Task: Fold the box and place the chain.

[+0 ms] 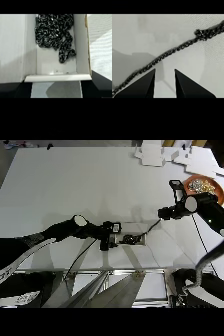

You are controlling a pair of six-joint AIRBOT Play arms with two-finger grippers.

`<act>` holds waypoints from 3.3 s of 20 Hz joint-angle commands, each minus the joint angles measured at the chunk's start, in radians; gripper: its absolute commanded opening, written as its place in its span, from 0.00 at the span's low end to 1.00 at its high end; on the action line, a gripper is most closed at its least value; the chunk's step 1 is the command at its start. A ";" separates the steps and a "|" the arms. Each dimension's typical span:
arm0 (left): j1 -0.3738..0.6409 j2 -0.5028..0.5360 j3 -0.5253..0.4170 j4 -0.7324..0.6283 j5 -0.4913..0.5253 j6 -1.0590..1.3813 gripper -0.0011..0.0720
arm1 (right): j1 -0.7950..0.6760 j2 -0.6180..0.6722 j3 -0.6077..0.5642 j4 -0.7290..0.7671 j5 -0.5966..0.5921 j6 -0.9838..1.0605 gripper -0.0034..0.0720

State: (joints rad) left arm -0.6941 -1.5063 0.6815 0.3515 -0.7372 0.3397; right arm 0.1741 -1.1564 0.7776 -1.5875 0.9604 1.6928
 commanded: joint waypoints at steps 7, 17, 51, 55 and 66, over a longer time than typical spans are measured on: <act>0.001 0.000 0.000 0.000 0.000 0.000 0.39 | -0.003 -0.145 -0.003 -0.002 -0.076 0.000 0.41; 0.001 0.000 0.000 0.000 0.000 0.000 0.39 | -0.003 -0.190 -0.003 -0.002 -0.058 -0.001 0.07; 0.001 0.000 0.000 0.000 0.000 0.000 0.39 | 0.468 0.608 -0.003 0.411 0.114 -0.021 0.07; 0.001 0.000 0.000 0.000 0.000 0.000 0.39 | 0.485 0.555 -0.004 0.406 0.048 -0.021 0.07; 0.001 0.000 0.000 0.000 0.000 0.000 0.39 | 0.485 0.333 -0.014 0.391 0.078 -0.047 0.34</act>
State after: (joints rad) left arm -0.6941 -1.5063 0.6815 0.3515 -0.7372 0.3397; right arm 0.6582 -0.8089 0.7605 -1.1957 1.0279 1.6569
